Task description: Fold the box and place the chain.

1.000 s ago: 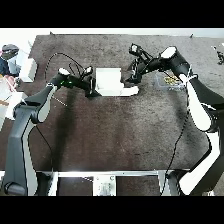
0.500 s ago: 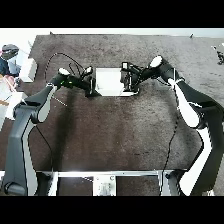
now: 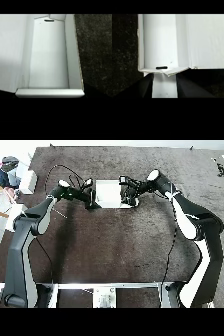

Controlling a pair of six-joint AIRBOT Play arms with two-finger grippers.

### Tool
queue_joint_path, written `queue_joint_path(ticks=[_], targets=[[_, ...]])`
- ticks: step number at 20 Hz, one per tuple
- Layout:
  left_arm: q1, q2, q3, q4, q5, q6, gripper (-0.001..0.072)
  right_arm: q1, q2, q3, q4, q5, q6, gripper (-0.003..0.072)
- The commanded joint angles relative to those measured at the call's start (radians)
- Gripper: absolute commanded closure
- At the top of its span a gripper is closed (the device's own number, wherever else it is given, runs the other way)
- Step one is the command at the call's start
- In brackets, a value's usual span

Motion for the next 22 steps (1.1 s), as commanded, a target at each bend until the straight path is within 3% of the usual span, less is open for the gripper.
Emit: queue_joint_path(ticks=[1,10,17,19,20,22], targets=[[0.001,-0.001,0.000,0.002,0.002,0.000,0.0228,0.005,-0.005,0.000,0.035,0.004,0.000,0.0369],[0.001,-0.001,0.000,0.002,0.002,0.000,0.0228,0.009,-0.036,-0.001,0.183,-0.007,-0.003,0.0370],[0.001,-0.001,0.000,0.002,0.002,0.000,0.0228,0.008,-0.036,-0.001,0.128,-0.018,-0.004,0.0364],[0.001,-0.001,0.000,0.002,0.003,0.000,0.0228,0.008,-0.036,-0.001,0.103,-0.018,-0.004,0.0070],[0.001,-0.001,0.000,0.002,0.005,0.000,0.0228,0.008,-0.036,-0.001,0.097,-0.017,-0.004,-0.0010],[0.001,-0.001,0.000,0.002,0.005,0.000,0.0228,0.008,-0.036,-0.001,0.095,-0.018,-0.003,-0.0029]])
